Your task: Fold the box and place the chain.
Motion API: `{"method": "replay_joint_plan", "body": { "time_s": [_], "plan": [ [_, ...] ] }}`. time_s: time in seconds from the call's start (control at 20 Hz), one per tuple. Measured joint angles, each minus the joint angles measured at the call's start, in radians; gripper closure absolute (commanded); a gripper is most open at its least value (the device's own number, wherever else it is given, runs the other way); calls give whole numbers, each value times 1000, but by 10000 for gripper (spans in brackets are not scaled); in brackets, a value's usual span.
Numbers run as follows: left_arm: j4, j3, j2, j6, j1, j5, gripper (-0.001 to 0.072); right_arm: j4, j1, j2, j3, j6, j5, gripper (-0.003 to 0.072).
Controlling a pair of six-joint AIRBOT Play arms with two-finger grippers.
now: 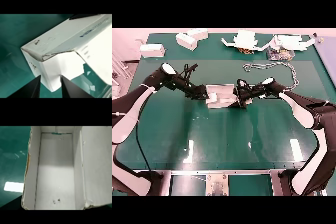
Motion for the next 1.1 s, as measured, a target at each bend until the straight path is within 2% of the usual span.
{"method": "replay_joint_plan", "body": {
  "time_s": [0.55,1.1],
  "plan": [
    [12,0,0,-49,-26,21,391,0,0,0,0,0,0,106],
    [99,2,0,-126,-84,86,390,-1,-1,0,0,0,-1,105]
  ]
}}
